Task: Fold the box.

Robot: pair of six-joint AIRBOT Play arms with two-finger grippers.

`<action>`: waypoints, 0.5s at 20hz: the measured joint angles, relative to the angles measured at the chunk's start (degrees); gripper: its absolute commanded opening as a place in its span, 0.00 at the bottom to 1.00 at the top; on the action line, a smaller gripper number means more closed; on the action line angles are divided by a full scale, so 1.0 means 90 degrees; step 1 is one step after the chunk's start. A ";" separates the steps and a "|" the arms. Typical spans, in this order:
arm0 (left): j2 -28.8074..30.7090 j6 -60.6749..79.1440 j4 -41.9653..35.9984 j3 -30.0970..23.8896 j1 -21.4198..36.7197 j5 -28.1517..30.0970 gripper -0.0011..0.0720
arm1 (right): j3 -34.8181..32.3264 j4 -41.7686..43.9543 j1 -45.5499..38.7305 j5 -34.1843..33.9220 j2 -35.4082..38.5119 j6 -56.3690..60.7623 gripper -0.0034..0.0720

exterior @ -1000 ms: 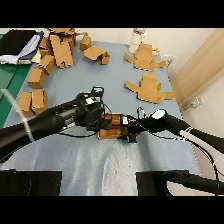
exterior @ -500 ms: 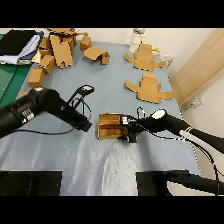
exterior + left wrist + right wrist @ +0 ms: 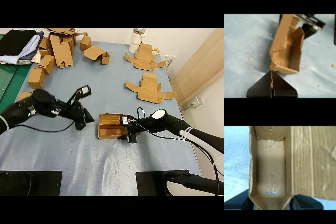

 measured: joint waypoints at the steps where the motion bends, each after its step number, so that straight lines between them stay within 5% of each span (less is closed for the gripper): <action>1: 0.0063 0.0663 -0.0189 -0.0255 0.0000 0.0041 0.03 | 0.0000 0.0000 0.0000 0.0000 0.0000 0.0000 0.79; 2: 0.0102 0.1265 -0.0313 -0.0488 0.0000 0.0097 0.16 | 0.0000 0.0000 0.0000 0.0000 -0.0002 0.0000 0.79; 3: 0.0112 0.1860 -0.0391 -0.0714 0.0000 0.0204 0.66 | 0.0000 0.0000 0.0000 0.0000 0.0000 0.0000 0.79; 4: 0.0090 0.2312 -0.0486 -0.0882 0.0000 0.0335 0.96 | 0.0000 0.0000 0.0000 -0.0002 -0.0002 0.0000 0.79; 10: -0.0092 0.3492 -0.0755 -0.1270 -0.0070 0.0799 0.98 | -0.0002 0.0024 0.0000 -0.0017 -0.0002 0.0000 0.79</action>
